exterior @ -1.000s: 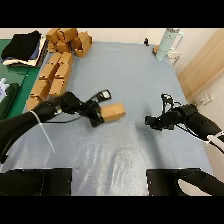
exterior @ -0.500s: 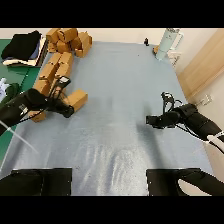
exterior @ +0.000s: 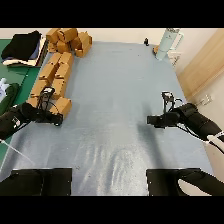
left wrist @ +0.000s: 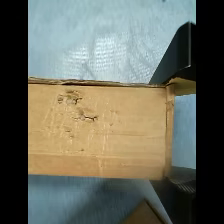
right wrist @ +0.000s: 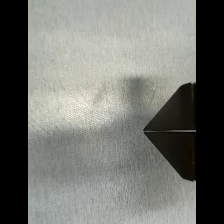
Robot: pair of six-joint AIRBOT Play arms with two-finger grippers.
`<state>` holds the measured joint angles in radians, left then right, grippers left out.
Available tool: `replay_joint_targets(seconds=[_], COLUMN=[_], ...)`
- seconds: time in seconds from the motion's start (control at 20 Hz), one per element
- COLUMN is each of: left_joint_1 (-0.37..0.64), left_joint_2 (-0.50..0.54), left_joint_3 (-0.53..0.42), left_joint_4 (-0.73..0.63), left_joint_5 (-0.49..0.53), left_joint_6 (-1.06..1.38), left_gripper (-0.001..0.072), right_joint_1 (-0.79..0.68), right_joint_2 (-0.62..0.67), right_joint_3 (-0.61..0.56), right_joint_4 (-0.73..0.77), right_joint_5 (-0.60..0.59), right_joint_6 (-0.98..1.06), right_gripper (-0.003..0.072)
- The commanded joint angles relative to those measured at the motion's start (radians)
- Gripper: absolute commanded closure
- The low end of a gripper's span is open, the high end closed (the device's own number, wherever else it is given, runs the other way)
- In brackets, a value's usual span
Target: Fold the box.
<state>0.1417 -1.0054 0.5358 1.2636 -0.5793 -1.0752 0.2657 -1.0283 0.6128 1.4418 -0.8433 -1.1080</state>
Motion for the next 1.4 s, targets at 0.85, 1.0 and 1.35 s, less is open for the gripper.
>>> replay_joint_targets(seconds=[0.85, 1.0, 1.35], left_joint_1=[0.089, 0.089, 0.089], left_joint_2=[-0.099, -0.117, -0.117], left_joint_3=[-0.047, -0.047, -0.047], left_joint_4=[0.051, 0.011, 0.011], left_joint_5=[0.262, 0.262, 0.261], left_joint_6=[-0.13, -0.13, -0.13], left_gripper=[0.0242, 0.0242, 0.0241], right_joint_1=[0.0, 0.0, 0.0], right_joint_2=[-0.001, -0.001, -0.001], right_joint_3=[0.001, 0.001, 0.001], right_joint_4=[0.002, 0.006, 0.013], right_joint_5=[0.018, 0.023, 0.023], right_joint_6=[-0.018, -0.018, -0.018], right_gripper=[0.0681, 0.0681, 0.0681])
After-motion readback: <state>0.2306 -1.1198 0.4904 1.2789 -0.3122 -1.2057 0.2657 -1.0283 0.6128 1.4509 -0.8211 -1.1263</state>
